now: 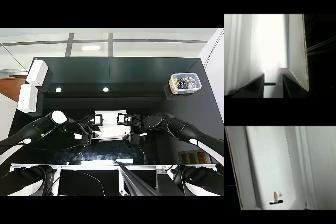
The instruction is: Fold the box and place the chain.
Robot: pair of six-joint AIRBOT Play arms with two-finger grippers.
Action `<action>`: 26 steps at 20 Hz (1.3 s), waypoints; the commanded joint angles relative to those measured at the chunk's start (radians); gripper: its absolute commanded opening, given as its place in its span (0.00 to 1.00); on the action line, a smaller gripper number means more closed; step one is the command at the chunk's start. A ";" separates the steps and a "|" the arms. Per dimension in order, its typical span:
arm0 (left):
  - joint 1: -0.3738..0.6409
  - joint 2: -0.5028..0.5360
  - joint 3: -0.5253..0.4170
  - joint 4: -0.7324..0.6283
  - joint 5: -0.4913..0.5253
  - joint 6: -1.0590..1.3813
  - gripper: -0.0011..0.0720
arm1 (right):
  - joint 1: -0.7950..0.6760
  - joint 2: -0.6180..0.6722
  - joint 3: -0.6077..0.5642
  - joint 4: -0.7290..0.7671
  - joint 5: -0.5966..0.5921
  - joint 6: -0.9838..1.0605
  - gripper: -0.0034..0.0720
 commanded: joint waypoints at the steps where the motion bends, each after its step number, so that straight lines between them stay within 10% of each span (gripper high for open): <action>1: 0.000 -0.001 0.000 0.013 -0.002 0.002 0.37 | 0.000 0.000 0.000 0.003 0.002 0.002 0.67; 5: 0.000 -0.001 0.000 0.006 0.002 0.002 0.58 | 0.000 0.000 0.000 0.003 0.002 0.001 0.67; 10: 0.000 -0.001 0.000 0.006 0.003 0.002 0.57 | 0.000 0.000 0.000 0.002 0.002 0.002 0.67; 13: 0.000 -0.001 0.000 0.006 0.002 0.001 0.48 | 0.000 0.000 0.000 0.002 0.002 0.002 0.67; 16: 0.002 0.003 0.002 0.018 -0.005 -0.007 0.05 | 0.000 0.000 0.000 0.003 0.002 0.002 0.67; 26: 0.285 0.280 0.014 0.169 -0.276 -0.542 0.05 | 0.000 0.000 0.000 0.002 0.009 0.002 0.67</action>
